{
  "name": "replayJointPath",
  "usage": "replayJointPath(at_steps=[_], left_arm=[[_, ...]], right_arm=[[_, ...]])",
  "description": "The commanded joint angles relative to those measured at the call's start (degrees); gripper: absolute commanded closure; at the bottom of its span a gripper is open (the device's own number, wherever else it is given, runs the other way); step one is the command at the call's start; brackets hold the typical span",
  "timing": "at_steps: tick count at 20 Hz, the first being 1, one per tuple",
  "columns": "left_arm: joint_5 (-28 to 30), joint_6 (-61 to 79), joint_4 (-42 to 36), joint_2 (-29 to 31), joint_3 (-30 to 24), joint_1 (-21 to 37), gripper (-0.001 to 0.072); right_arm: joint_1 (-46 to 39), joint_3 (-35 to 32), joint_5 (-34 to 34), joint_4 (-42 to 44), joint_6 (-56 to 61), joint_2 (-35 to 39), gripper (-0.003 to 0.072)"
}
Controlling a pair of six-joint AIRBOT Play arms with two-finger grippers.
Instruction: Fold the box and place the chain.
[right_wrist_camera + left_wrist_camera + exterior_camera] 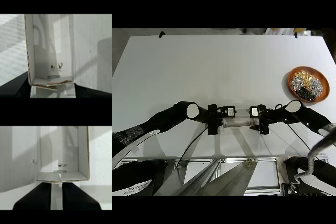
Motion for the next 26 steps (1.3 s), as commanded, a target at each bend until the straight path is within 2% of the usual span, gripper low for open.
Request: replayJointPath(at_steps=[1, 7, 9, 10, 11, 14, 15, 17, 20, 23, 26], left_arm=[[2.19, 0.00, -1.70, -0.04, 0.00, -0.15, 0.0579], [4.90, -0.02, -7.19, -0.92, 0.00, -2.64, 0.0569], [3.98, -0.04, -7.58, -1.70, 0.00, -2.97, 0.0531], [3.65, -0.07, -7.56, -1.86, 0.00, -2.99, 0.0445], [3.56, -0.48, -7.54, -1.86, 0.00, -2.97, 0.0415], [2.95, -0.48, -7.54, -1.81, 0.02, -2.97, 0.0419], [2.32, -0.50, -7.52, -1.77, 0.00, -2.95, 0.0424], [0.66, -2.43, -7.02, -0.76, 0.00, -2.60, 0.0515], [-0.92, -12.22, -4.04, 3.72, 0.00, -0.61, 0.0522], [-5.16, -27.80, 3.15, 10.86, 0.00, 2.64, 0.0707], [-10.08, -46.18, 9.57, 17.86, 0.00, 7.02, 0.0706]], right_arm=[[0.00, 0.02, 0.00, 0.00, 0.00, 0.00, 0.0275], [0.00, 0.02, 0.00, 0.00, 0.00, 0.00, 0.0275], [0.00, 0.02, 0.00, 0.00, 0.00, 0.00, 0.0275], [0.00, 0.02, 0.00, 0.00, 0.00, 0.00, 0.0275], [0.00, 0.02, 0.00, 0.00, 0.00, 0.00, 0.0275], [0.00, 0.02, 0.00, 0.00, 0.00, 0.00, 0.0275], [-0.02, 0.02, 0.00, 0.00, 0.00, 0.00, 0.0275], [0.00, 0.02, 0.00, 0.00, 0.00, 0.00, 0.0275], [0.00, 0.02, 0.02, 0.00, 0.00, 0.00, 0.0275], [0.00, 0.02, 0.00, 0.00, 0.00, 0.00, 0.0275], [-0.02, 0.02, 0.02, 0.00, 0.00, 0.00, 0.0275]])
